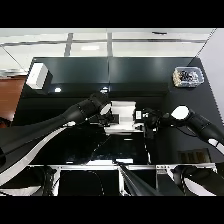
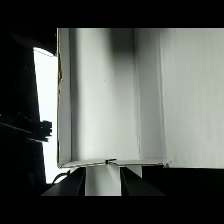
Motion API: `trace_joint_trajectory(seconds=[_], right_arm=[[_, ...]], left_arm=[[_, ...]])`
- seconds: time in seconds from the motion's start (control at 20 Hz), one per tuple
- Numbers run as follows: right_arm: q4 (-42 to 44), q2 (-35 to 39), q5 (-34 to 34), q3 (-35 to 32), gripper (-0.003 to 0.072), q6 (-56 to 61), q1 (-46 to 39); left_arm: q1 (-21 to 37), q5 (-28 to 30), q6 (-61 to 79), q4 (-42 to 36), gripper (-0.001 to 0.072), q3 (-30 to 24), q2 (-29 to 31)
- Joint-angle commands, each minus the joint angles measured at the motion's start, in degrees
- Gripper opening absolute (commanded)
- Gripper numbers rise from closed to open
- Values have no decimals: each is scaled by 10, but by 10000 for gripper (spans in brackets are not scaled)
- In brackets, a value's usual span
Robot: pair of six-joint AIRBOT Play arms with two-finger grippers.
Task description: Fold the box and place the chain.
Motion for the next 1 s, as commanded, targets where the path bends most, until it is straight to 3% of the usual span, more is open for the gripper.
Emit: trace_joint_trajectory(seconds=[0.0, 0.75, 0.85, 0.9, 0.95], right_arm=[[47, -8, 0, 0, 238, 0, 2], [141, -46, 3, -3, 238, 0, 2], [140, -47, -13, -4, 474, 20, 2], [132, -47, -13, -4, 363, 32, 2], [128, -47, -13, -4, 332, 42, 2]], left_arm=[[0, 1, 0, -1, 23, 0, 0], [0, 3, 0, 0, 24, 0, 0], [0, 3, 0, 0, 23, 0, 0], [0, 2, 0, 0, 24, 0, 0], [0, 1, 0, 0, 24, 0, 0]])
